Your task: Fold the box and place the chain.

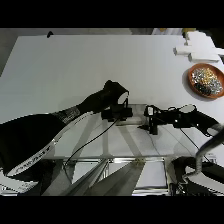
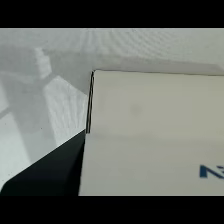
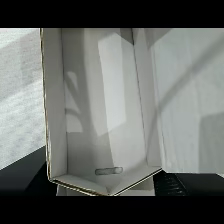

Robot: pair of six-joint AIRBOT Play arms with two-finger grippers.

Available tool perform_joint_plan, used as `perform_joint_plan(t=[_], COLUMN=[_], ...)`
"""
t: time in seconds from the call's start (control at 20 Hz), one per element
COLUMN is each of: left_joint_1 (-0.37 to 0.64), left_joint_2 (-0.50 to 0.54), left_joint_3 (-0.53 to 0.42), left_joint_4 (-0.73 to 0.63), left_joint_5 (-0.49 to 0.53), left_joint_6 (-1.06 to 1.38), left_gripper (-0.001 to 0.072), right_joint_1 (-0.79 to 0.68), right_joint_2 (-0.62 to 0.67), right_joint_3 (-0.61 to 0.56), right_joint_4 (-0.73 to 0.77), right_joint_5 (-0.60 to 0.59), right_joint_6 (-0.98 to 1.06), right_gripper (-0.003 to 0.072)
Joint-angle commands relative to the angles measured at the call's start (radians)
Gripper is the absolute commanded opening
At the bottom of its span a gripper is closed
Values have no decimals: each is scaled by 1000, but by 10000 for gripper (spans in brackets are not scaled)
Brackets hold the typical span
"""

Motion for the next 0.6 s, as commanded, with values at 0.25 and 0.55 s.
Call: perform_joint_plan(t=[0.25, 0.55], left_joint_1=[-1, -6], left_joint_2=[-15, -32], left_joint_3=[0, -2], left_joint_4=[20, 20], left_joint_5=[-37, -32], left_joint_6=[-5, -5], left_gripper=[309, 129], right_joint_1=[0, 0], right_joint_2=[0, 0], right_joint_3=[0, 0], right_joint_4=[0, 0], right_joint_5=[0, 0], right_joint_6=[0, 0], right_gripper=[399, 399])
